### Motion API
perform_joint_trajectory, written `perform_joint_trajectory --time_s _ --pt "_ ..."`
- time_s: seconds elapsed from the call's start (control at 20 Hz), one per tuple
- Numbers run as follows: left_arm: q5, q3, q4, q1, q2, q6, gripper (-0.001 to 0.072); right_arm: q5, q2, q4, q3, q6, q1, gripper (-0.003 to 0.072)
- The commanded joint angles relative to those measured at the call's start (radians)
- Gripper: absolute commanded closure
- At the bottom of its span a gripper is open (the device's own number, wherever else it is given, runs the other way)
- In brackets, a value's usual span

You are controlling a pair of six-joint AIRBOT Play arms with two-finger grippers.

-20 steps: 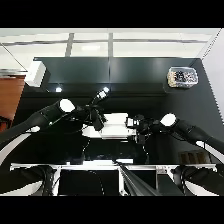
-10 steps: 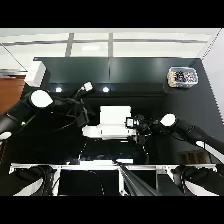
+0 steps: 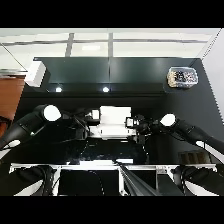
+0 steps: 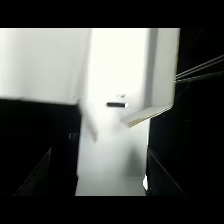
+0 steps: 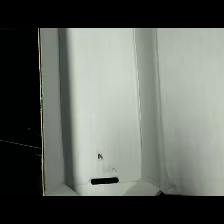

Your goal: Fold the box and place the chain.

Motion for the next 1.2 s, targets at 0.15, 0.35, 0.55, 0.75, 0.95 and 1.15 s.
perform_joint_trajectory --time_s 0.15,0.35,0.55,0.75,0.95,1.15 --pt "0.06 -0.01 0.005 -0.097 -0.039 0.014 0.0311 0.001 0.0 0.0 0.0 0.0 0.0 0.0621" --pt "0.061 -0.01 -0.045 -0.096 -0.039 0.014 0.0442 0.001 0.0 0.0 0.0 0.0 0.0 0.0621" --pt "0.114 -0.015 -0.156 -0.096 -0.056 0.014 0.0443 0.001 0.0 0.0 0.0 0.0 0.0 0.0621" --pt "0.161 -0.015 -0.304 -0.096 -0.104 0.016 0.0444 0.001 0.0 0.0 0.0 0.0 0.0 0.0621" --pt "0.163 -0.015 -0.362 -0.097 -0.139 0.018 0.0513 0.001 0.0 0.0 0.0 0.0 0.0 0.0621" --pt "0.16 -0.012 -0.318 -0.096 -0.138 0.019 0.0571 0.001 0.0 0.0 0.0 0.0 0.0 0.0621"
